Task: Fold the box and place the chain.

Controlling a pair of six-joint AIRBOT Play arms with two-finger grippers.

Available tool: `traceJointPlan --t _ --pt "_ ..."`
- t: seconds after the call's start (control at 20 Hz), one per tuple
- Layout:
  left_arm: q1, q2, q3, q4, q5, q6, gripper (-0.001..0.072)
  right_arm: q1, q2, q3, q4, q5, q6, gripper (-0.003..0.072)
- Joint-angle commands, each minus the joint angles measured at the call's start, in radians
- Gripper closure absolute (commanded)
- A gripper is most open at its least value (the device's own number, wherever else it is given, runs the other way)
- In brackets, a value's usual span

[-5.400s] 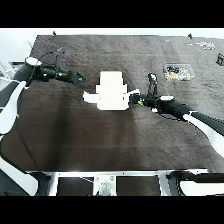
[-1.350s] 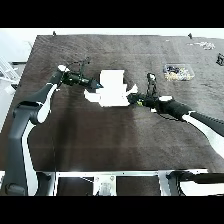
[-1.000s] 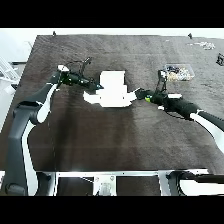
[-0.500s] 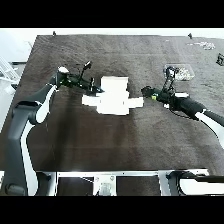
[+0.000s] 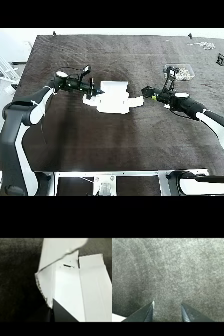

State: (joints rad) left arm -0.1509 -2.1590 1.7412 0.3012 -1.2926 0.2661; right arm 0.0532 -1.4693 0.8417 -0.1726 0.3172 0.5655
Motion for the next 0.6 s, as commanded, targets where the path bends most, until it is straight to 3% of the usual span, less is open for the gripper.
traceJointPlan --t 0.0,0.2,0.4,0.55 --pt "0.000 0.010 -0.038 -0.029 0.026 0.088 0.0697 0.000 0.000 -0.001 -0.004 0.000 -0.002 0.0265" --pt "0.000 0.012 -0.061 -0.067 0.037 0.133 0.0697 0.000 0.000 -0.001 -0.004 0.000 -0.028 0.0265" --pt "0.000 0.050 -0.146 -0.132 0.106 0.233 0.0697 0.000 0.000 -0.003 -0.004 0.000 -0.028 0.0265" --pt "0.000 0.050 -0.146 -0.101 0.103 0.221 0.0697 0.000 -0.001 -0.005 -0.004 0.000 -0.028 0.0265"
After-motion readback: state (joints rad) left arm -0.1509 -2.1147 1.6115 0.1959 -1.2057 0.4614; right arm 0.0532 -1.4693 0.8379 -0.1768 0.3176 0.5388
